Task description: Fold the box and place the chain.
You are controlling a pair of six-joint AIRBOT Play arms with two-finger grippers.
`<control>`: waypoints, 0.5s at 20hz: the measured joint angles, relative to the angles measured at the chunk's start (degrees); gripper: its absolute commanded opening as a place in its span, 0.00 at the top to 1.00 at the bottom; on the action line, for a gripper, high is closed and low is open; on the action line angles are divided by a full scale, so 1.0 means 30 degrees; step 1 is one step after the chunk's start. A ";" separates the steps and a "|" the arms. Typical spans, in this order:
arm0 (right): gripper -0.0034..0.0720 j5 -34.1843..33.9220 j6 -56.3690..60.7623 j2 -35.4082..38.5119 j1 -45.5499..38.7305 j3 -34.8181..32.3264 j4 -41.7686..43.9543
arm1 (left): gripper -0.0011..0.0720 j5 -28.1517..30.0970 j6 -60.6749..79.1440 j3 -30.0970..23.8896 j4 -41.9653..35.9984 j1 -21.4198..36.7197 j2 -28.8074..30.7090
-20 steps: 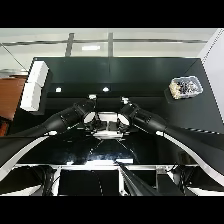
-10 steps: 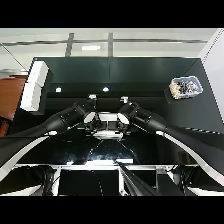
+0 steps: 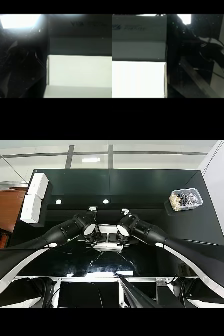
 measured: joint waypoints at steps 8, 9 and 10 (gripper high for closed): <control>0.46 0.0321 -0.0036 0.0029 0.0000 0.0240 -0.0015 | 0.94 0.0000 0.0000 0.0000 0.0000 0.0000 -0.0007; 0.46 0.0459 -0.0160 0.0117 0.0000 0.0401 -0.0182 | 0.94 0.0000 0.0000 0.0000 0.0000 0.0000 -0.0007; 0.46 0.0634 -0.0328 0.0270 0.0000 0.0634 -0.0452 | 0.94 -0.0007 0.0000 0.0000 0.0000 0.0000 -0.0007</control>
